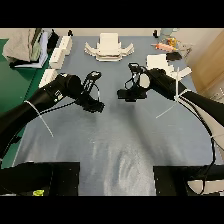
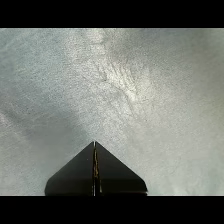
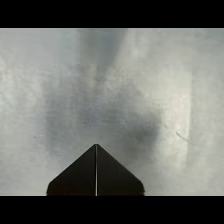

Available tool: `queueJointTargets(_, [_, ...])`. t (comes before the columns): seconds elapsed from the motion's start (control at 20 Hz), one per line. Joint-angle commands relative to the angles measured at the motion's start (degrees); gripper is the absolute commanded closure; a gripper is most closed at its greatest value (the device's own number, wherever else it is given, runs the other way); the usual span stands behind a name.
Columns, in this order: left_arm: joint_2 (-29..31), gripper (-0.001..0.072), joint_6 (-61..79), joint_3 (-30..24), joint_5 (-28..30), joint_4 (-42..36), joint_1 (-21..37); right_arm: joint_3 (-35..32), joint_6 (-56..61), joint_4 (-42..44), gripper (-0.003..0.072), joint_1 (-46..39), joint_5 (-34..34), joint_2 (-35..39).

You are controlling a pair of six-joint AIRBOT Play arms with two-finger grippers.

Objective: Fold the box.

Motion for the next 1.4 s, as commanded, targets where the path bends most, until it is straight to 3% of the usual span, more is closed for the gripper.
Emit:
queueJointTargets(0.0, [0.07, 0.0693, 0.0, -0.02, -0.02, 0.02, -0.02, 1.03, 0.59, -5.29, 0.0681, -0.13, 1.05, 0.0])
queueJointTargets(0.2, [0.04, 0.0693, 0.0, -0.02, 0.0, 0.02, -0.02, 2.12, 2.27, -7.67, 0.068, -1.57, -0.66, -1.64])
queueJointTargets(0.35, [0.07, 0.0693, 0.0, -0.02, 0.0, 0.02, -0.02, 11.32, -4.42, -10.49, 0.0656, -12.92, 6.29, -2.62])
queueJointTargets(0.4, [0.04, 0.0692, 0.0, -0.02, 0.0, 0.02, -0.02, 15.21, -6.25, -9.64, 0.0539, -18.47, 7.06, -3.17])
queueJointTargets(0.45, [0.04, 0.0692, 0.0, -0.02, 0.0, 0.02, -0.02, 19.45, -9.09, -7.93, 0.0365, -24.76, 6.91, -4.2])
queueJointTargets(0.5, [0.04, 0.0693, 0.0, -0.02, 0.02, 0.02, -0.02, 23.28, -11.76, -6.03, 0.027, -30.6, 6.69, -5.66])
queueJointTargets(0.65, [0.04, 0.0693, 0.0, -0.02, 0.0, 0.02, -0.02, 31.8, -19.21, 2.75, 0.0266, -46.75, 5.31, -11.78])
queueJointTargets(0.8, [0.04, 0.0692, 0.0, -0.02, 0.0, 0.02, -0.02, 38.05, -27.43, 17.64, 0.0266, -56.87, 5.07, -20.04])
queueJointTargets(1.0, [0.04, 0.0693, 0.0, -0.02, 0.0, 0.02, -0.02, 44.89, -31.3, 24.57, 0.0267, -60.87, 4.37, -30.1])
queueJointTargets(1.35, [0.04, 0.0693, 0.0, -0.02, 0.0, 0.02, -0.02, 44.96, -43.43, 39.15, 0.0281, -60.83, 2.58, -38.18])
